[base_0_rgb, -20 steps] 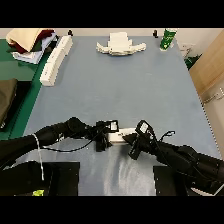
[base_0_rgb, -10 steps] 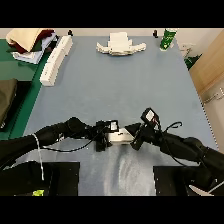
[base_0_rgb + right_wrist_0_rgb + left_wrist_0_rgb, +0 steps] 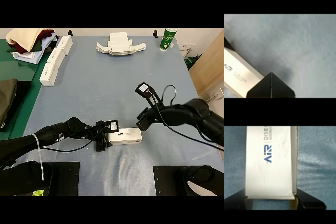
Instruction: Fold the box.
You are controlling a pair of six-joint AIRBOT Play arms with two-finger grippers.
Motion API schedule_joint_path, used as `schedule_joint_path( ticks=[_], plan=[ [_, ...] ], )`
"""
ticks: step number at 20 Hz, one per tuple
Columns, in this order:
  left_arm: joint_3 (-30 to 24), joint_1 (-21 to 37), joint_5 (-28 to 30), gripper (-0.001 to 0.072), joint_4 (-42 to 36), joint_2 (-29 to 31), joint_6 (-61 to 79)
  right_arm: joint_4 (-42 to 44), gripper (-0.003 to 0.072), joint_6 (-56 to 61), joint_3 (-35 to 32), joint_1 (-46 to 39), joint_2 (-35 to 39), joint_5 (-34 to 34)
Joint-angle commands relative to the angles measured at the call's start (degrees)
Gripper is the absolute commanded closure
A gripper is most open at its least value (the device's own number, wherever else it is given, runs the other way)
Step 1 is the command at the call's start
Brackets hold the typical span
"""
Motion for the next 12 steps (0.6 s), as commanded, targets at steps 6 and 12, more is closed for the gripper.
schedule_joint_path(
  ticks=[6,12],
  plan=[
    [0.0,0.0,0.0,0.0244,0.0,0.0,0.0,-12.0,0.0681,24.2,9.4,-0.7,-11.5,-23.3],
    [0.0,0.0,0.0,0.0244,0.0,0.0,0.0,-10.2,0.0681,26.1,9.4,-0.7,-11.4,-23.3]
  ],
)
